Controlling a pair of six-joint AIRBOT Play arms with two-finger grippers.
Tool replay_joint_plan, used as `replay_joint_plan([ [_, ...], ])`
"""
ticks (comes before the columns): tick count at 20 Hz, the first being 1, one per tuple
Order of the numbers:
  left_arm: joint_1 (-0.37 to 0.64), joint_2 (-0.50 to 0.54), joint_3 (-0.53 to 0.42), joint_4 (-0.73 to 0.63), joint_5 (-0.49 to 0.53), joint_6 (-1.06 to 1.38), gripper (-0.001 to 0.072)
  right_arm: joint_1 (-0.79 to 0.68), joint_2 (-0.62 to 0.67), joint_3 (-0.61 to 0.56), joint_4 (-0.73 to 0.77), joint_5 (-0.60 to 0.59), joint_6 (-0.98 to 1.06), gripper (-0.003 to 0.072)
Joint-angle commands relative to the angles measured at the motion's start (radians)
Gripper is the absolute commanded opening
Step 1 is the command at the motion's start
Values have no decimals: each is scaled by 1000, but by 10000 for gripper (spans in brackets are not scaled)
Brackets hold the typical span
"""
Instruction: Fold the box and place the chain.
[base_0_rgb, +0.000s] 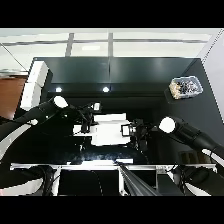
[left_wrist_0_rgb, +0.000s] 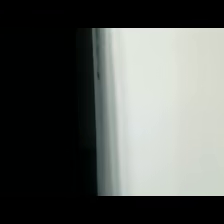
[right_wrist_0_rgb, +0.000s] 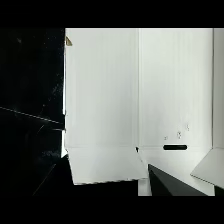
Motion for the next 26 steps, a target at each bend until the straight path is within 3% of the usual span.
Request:
replay_joint_plan([
  [1,0,0,1,-2,-1,0,31,5,-3,0,2,-20,-2,693],
  [6,0,0,1,-5,-1,0,31,60,-32,0,5,-38,-2,693],
  [9,0,0,1,-5,-2,0,31,97,-32,0,8,-135,0,693],
  [26,-1,2,3,-22,-23,-5,31,62,59,1,38,-296,262,694],
])
